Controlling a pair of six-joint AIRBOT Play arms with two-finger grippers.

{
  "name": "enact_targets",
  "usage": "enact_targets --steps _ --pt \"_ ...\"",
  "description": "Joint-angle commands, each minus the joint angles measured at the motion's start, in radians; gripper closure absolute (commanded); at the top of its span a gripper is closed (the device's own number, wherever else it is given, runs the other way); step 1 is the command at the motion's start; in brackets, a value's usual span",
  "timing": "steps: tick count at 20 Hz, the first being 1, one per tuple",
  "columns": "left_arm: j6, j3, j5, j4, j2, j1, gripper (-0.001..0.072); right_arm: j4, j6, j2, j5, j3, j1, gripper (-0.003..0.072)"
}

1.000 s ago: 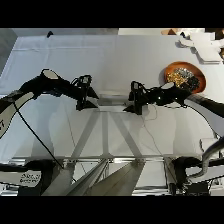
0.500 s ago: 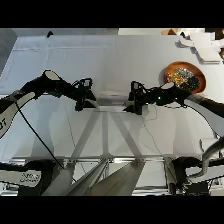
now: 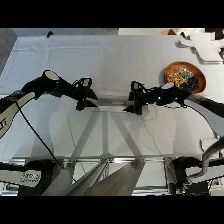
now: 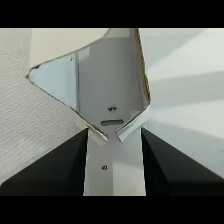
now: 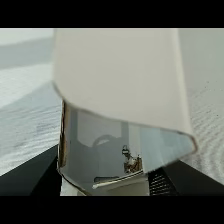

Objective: Fold the box and place the chain.

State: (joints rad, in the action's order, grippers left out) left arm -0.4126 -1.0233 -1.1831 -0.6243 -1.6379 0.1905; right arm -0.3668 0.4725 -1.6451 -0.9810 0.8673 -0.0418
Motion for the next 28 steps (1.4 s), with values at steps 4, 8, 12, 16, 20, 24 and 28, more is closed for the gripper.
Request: enact_targets --steps 4,8,12,16,20,24,28 --pt "-0.007 0.001 -0.029 -0.017 0.000 0.005 0.0367 0.001 0.000 0.000 0.000 0.000 -0.001 0.0225" --pt "-0.011 0.000 0.016 -0.018 0.000 0.005 0.0445 0.001 0.000 0.000 0.000 0.000 -0.001 0.0225" --pt "-0.010 0.001 0.096 -0.020 0.000 0.005 0.0434 0.001 0.000 0.000 0.000 0.000 -0.001 0.0225" --pt "-0.010 0.001 0.086 -0.019 0.000 0.005 0.0485 0.001 0.000 0.000 0.000 0.000 -0.001 0.0225" --pt "-0.010 0.000 0.065 -0.009 0.000 0.006 0.0515 0.001 0.000 0.001 0.000 0.000 -0.001 0.0225" --pt "-0.010 0.001 0.066 0.010 0.000 0.016 0.0521 0.001 0.000 0.000 0.000 0.000 -0.001 0.0225" --pt "-0.010 0.001 0.066 0.011 0.000 0.024 0.0577 0.001 0.000 0.000 0.000 0.000 -0.001 0.0225"
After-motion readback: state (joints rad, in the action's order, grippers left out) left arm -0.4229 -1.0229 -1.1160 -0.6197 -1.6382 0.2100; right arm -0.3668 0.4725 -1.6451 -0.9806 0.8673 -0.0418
